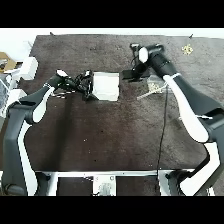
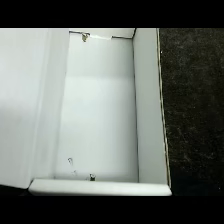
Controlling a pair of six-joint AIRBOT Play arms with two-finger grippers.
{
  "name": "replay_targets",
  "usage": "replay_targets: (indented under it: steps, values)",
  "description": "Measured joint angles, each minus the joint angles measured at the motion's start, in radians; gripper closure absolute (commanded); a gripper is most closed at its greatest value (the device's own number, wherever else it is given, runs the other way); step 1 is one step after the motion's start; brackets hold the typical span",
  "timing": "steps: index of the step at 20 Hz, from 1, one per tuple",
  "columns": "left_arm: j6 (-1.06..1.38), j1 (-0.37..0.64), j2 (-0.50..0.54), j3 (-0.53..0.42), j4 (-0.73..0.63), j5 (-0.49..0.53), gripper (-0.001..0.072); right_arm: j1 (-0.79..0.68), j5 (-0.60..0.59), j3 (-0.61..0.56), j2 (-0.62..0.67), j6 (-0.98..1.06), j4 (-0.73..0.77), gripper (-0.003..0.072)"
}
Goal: Fold the box and place the chain.
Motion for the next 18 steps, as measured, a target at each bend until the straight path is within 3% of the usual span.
replay_targets:
  steps: [4, 9, 18]
  values:
    - [0.000, 0.000, 0.000, 0.000, 0.000, 0.000, 0.0298, -0.122, 0.050, 0.023, 0.041, -0.092, -0.024, 0.0441]
    - [0.000, 0.000, 0.000, 0.000, 0.000, -0.001, 0.0299, -0.267, 0.111, 0.029, -0.003, -0.158, -0.031, 0.0441]
    - [0.000, 0.000, 0.000, 0.000, 0.000, -0.001, 0.0299, -0.340, 0.089, 0.030, -0.132, -0.269, 0.043, 0.0441]
